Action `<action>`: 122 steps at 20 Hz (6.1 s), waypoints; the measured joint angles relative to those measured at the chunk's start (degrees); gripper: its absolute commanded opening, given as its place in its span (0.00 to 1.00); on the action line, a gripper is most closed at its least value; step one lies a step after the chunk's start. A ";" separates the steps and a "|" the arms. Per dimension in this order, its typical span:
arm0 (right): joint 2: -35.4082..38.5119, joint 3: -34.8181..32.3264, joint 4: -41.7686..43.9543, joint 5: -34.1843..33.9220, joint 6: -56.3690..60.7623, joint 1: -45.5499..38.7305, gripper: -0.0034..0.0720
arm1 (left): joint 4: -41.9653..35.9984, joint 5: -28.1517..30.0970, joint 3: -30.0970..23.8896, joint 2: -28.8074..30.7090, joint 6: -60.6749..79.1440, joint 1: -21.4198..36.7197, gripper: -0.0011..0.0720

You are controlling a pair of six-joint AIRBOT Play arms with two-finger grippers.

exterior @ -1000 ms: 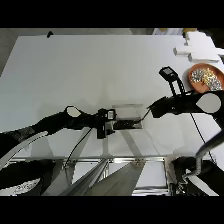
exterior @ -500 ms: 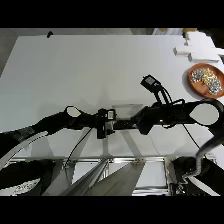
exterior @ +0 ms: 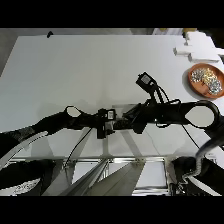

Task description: Fold the box and place the chain.

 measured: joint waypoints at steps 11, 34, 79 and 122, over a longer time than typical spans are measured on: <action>-6.47 4.15 -9.88 8.61 0.17 -3.58 0.35 | 0.00 0.02 0.00 0.00 0.02 0.00 0.24; -29.49 22.69 -12.46 18.60 -21.64 -7.56 0.07 | 0.00 0.02 0.00 0.00 0.02 0.00 0.24; -13.31 0.31 -9.11 6.60 -33.11 2.97 0.36 | 0.09 -0.11 0.00 0.00 0.13 0.00 0.24; -14.60 -4.20 -0.72 2.60 -26.38 0.22 0.07 | 0.04 -0.04 0.00 0.00 0.09 -0.02 0.24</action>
